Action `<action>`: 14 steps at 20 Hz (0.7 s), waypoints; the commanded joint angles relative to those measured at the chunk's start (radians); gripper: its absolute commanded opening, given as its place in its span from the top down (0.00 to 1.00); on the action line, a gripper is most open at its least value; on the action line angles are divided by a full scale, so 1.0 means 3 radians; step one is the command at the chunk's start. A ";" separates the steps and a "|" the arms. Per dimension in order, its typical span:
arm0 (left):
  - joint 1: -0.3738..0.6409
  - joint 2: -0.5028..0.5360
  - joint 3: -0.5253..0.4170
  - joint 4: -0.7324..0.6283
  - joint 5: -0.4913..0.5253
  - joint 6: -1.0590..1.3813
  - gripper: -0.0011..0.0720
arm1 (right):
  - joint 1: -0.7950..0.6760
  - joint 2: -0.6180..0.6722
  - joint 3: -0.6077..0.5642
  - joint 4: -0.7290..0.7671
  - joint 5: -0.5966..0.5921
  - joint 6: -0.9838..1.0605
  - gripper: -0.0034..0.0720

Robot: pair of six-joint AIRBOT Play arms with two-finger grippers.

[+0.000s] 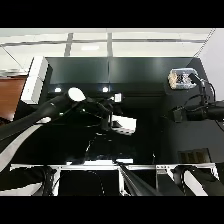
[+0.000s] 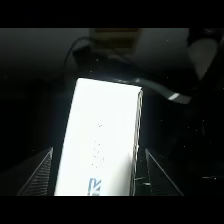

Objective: Fold the box and place the chain.

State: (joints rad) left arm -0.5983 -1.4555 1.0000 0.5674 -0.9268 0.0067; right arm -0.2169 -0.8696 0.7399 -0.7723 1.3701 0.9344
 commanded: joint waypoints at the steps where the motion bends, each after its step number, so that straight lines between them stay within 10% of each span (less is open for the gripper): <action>1: -0.0118 -0.0295 0.0167 -0.0028 -0.0005 -0.0136 0.01 | -0.0010 0.0006 -0.0066 0.0027 -0.0028 -0.0039 0.94; 14: -0.0120 -0.0333 0.0219 0.0179 -0.0135 -0.0284 0.01 | -0.0010 0.0006 -0.0066 0.0027 -0.0074 -0.0113 0.94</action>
State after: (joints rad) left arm -0.6331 -1.5539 1.0603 0.6064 -0.9504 -0.0757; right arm -0.2192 -0.8688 0.7197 -0.7643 1.3521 0.9016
